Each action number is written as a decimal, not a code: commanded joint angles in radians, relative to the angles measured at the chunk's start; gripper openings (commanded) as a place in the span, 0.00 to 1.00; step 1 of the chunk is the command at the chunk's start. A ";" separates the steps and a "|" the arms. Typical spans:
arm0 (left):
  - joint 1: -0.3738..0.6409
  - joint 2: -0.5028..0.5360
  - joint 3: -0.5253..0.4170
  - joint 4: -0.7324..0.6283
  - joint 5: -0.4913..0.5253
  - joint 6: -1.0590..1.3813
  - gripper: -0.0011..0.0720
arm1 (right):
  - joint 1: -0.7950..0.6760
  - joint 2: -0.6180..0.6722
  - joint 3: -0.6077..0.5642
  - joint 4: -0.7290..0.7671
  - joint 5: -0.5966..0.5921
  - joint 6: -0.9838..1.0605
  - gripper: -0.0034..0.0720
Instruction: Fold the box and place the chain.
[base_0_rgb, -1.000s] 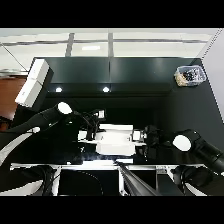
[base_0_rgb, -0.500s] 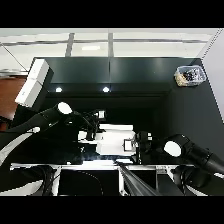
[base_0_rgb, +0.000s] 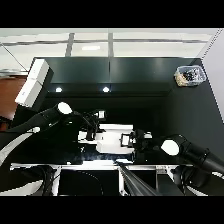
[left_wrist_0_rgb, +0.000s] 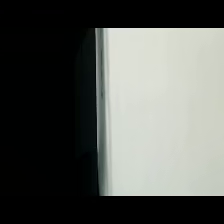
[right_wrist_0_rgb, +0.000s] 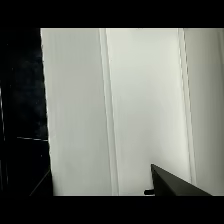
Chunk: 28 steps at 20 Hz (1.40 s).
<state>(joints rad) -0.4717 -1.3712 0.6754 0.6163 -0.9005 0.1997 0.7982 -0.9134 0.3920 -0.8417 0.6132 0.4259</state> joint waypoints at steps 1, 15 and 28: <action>0.000 -0.001 0.000 0.000 0.001 0.001 0.06 | -0.010 0.007 0.048 -0.069 0.021 0.060 0.98; 0.000 0.000 0.000 0.000 0.002 0.002 0.06 | -0.180 0.065 0.079 -0.136 0.049 0.109 0.98; -0.001 0.005 0.039 0.005 0.002 0.002 0.06 | -0.183 -0.109 0.078 0.116 0.115 -0.262 0.98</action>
<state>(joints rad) -0.4721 -1.3670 0.7120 0.6273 -0.9005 0.2035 0.6155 -0.9737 0.4709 -0.7650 0.7006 0.2428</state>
